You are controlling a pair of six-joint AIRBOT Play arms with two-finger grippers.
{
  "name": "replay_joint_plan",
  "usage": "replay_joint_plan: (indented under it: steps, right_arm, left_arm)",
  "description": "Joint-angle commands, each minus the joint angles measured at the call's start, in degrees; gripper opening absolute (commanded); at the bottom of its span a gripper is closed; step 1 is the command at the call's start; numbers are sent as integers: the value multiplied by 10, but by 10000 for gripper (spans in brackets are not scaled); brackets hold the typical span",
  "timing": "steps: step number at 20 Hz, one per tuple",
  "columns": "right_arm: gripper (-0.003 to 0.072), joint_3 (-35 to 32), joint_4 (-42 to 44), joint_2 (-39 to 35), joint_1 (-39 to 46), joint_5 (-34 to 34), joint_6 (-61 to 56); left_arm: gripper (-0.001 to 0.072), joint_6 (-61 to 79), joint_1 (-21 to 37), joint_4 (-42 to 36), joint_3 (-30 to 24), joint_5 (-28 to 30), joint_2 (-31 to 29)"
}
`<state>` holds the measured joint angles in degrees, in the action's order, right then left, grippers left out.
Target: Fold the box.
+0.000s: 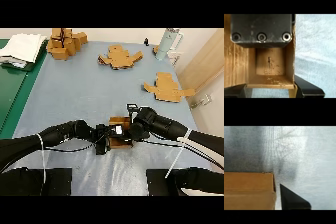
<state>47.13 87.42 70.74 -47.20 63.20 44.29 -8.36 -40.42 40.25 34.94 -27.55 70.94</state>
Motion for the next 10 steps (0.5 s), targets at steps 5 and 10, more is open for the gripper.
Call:
replay_joint_plan:
  steps: [5,10]
  right_arm:
    - [96,1,7,0,-1,3,-8]
    - [530,2,23,-8,-1,4,-8]
  left_arm:
    - [516,0,1,0,0,0,0]
    - [516,0,1,0,0,0,0]
